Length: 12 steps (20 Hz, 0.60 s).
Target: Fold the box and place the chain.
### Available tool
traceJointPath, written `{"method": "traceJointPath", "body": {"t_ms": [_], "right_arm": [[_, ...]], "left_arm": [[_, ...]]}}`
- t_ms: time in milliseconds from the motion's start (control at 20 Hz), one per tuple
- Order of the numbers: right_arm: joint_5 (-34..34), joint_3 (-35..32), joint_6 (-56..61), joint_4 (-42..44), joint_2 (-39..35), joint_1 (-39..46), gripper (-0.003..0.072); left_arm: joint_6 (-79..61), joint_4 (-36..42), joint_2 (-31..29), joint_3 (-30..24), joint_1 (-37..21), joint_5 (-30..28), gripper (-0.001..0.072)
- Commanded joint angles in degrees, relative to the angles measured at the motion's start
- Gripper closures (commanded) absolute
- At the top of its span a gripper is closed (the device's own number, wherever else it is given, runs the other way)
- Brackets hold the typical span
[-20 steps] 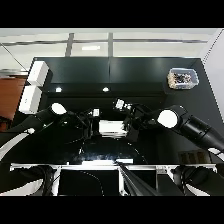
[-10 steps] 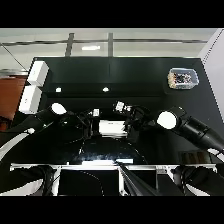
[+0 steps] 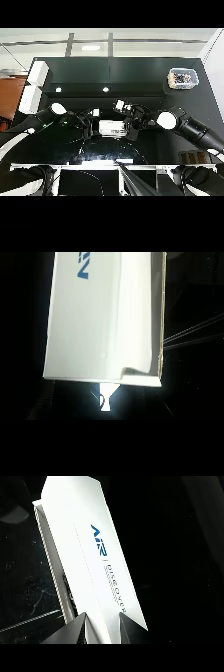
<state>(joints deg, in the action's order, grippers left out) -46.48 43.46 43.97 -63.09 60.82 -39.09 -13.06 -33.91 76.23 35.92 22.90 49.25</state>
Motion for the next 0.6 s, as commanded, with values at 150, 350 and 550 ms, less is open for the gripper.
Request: {"method": "traceJointPath", "body": {"t_ms": [150, 350, 550], "right_arm": [[-1.51, -0.28, 0.04, 0.02, 0.07, -0.07, 0.0439], [-1.25, -0.31, 0.04, 0.0, 0.07, -0.07, 0.0439], [-1.27, -0.31, 0.04, 0.04, 0.13, -0.07, 0.0439]], "left_arm": [[-0.04, -0.02, 0.02, 0.02, 0.0, 0.0, 0.0251], [-0.02, -0.02, 0.02, 0.02, 0.0, 0.0, 0.0251], [-0.02, -0.02, 0.02, 0.02, 0.0, 0.0, 0.0251]]}}
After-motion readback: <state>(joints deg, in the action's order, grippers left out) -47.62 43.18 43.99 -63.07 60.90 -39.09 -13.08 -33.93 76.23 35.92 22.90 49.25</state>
